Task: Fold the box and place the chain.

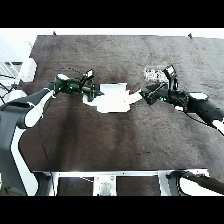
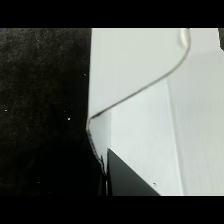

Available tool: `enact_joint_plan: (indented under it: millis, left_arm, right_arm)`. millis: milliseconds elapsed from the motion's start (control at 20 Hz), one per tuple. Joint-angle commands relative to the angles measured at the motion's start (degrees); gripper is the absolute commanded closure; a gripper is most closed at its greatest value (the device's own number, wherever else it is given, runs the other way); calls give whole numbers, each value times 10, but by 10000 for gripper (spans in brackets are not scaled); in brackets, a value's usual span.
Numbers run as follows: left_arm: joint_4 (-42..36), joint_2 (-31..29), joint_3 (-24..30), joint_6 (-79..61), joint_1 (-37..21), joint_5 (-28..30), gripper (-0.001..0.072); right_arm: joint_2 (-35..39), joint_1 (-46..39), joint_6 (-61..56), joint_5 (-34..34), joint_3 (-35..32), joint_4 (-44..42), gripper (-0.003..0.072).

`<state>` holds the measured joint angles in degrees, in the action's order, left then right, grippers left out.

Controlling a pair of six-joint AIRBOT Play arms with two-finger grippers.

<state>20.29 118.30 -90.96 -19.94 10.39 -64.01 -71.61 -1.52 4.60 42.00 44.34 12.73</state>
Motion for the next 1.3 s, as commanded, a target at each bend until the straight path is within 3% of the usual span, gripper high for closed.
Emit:
enact_joint_plan:
  millis: [0, 100, 300, 600, 1050, 1250]
  left_arm:
    - [3, 0, 0, 0, 0, 1, 689]
    - [3, 0, 0, 0, 0, 1, 690]
    - [3, 0, 0, 0, 0, 1, 690]
    - [3, 0, 0, 0, 0, 1, 690]
    - [2, 0, 0, 0, 0, 1, 689]
    - [2, 0, 0, 0, 0, 1, 689]
  right_arm:
    - [17, 6, 78, 90, -7, 18, 130]
    - [14, 33, 108, 90, -20, 72, 69]
    - [1, 102, 111, 48, -27, 196, 69]
    - [-45, 169, 111, -48, -26, 236, 69]
    - [-129, 193, 109, -112, 32, 226, 69]
    - [-127, 189, 85, -111, 70, 227, 69]
